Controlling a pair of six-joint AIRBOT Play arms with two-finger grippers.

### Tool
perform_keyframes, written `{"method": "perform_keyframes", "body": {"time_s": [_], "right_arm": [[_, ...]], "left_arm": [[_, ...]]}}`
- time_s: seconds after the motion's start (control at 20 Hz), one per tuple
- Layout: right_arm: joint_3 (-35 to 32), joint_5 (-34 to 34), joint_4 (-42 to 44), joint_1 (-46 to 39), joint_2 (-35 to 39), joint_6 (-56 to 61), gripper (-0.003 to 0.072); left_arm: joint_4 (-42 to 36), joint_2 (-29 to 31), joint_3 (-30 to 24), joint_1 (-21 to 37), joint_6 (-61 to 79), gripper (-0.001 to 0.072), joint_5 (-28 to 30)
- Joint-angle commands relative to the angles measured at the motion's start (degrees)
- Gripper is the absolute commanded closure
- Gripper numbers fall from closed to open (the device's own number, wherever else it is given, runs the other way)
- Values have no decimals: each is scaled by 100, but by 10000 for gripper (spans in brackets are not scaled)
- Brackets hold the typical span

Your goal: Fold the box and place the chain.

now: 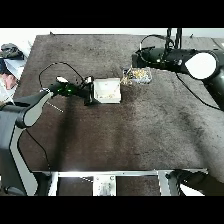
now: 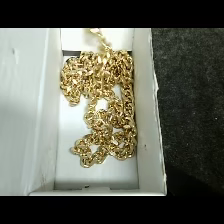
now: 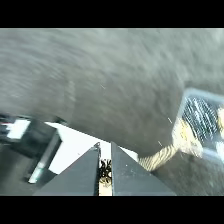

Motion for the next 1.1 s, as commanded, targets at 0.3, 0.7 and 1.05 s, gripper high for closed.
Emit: {"method": "perform_keyframes", "body": {"time_s": [0.3, 0.7, 1.05], "right_arm": [[-22, -809, -754, 1084, -774, 798, 701], [-22, -1576, -710, 1023, -1893, 1154, 701], [669, -1585, -710, 999, -1554, 1121, 701]], "left_arm": [[0, 2, 0, 0, 0, 365, -2], [0, 2, 0, 0, 0, 365, 0], [0, 2, 0, 0, 0, 365, 2]]}}
